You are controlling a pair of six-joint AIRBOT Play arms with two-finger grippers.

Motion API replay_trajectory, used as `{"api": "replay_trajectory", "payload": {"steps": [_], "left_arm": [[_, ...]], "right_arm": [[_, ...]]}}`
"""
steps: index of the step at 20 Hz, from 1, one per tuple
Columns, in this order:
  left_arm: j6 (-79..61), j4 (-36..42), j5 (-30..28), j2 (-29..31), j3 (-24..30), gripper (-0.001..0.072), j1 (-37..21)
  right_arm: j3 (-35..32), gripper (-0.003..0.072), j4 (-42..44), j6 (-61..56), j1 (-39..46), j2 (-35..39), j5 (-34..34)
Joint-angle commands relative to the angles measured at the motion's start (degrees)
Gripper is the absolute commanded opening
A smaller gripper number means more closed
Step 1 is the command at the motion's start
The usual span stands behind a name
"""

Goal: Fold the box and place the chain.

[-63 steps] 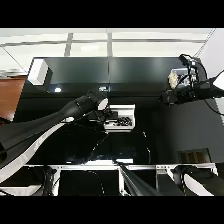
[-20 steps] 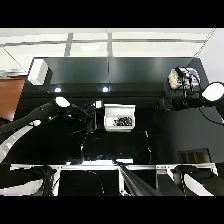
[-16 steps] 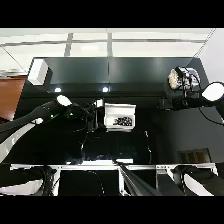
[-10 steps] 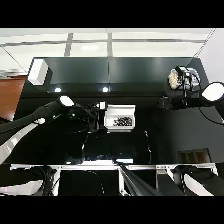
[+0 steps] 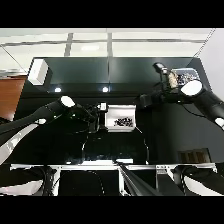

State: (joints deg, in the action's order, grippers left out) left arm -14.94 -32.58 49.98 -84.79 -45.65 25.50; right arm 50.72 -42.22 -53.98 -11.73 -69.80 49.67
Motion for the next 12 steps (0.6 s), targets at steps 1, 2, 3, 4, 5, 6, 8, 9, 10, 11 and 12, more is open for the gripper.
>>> {"api": "replay_trajectory", "payload": {"steps": [1, 2, 3, 4, 5, 6, 8, 9, 10, 11, 12], "left_arm": [[0.0, -0.2, 0.0, 0.0, 0.0, 0.048, 0.0], [0.0, -0.2, 0.0, 0.0, 0.0, 0.048, 0.0], [0.0, -0.2, 0.0, 0.0, 0.0, 0.048, 0.0], [0.0, -0.2, 0.0, 0.0, 0.0, 0.048, 0.0], [0.0, -0.2, 0.0, 0.0, 0.0, 0.048, 0.0], [0.0, -0.2, 0.0, 0.0, 0.0, 0.0478, 0.0], [0.0, -0.2, 0.0, 0.0, 0.0, 0.0471, 0.0], [0.0, -0.2, 0.0, 0.0, 0.0, 0.0466, 0.0], [0.0, -0.2, 0.0, 0.0, 0.0, 0.0466, 0.0], [0.0, -0.2, 0.0, 0.0, 0.0, 0.0466, 0.0], [0.0, -0.2, 0.0, 0.0, 0.0, 0.0466, 0.0]], "right_arm": [[0.5, 0.0678, 6.3, 22.1, -1.7, -3.1, 3.7], [0.6, 0.0678, 6.0, 27.0, -1.7, -3.1, 5.7], [0.6, 0.0677, 6.0, 32.2, -1.7, -3.1, 7.7], [0.6, 0.0678, 6.0, 37.3, -1.7, -3.1, 9.8], [0.6, 0.0677, 6.0, 39.7, -1.7, -3.1, 11.2], [0.6, 0.0677, 5.7, 40.3, -1.7, -3.1, 11.9], [0.6, 0.0677, 4.9, 42.3, -2.5, -3.1, 12.9], [0.6, 0.0677, 4.4, 43.0, -3.1, -3.1, 12.8], [0.5, 0.0676, 3.7, 43.2, -3.8, -3.1, 12.2], [0.5, 0.0676, 3.0, 43.2, -4.6, -3.1, 11.4], [0.5, 0.0676, 2.5, 43.2, -5.4, -3.1, 11.0]]}}
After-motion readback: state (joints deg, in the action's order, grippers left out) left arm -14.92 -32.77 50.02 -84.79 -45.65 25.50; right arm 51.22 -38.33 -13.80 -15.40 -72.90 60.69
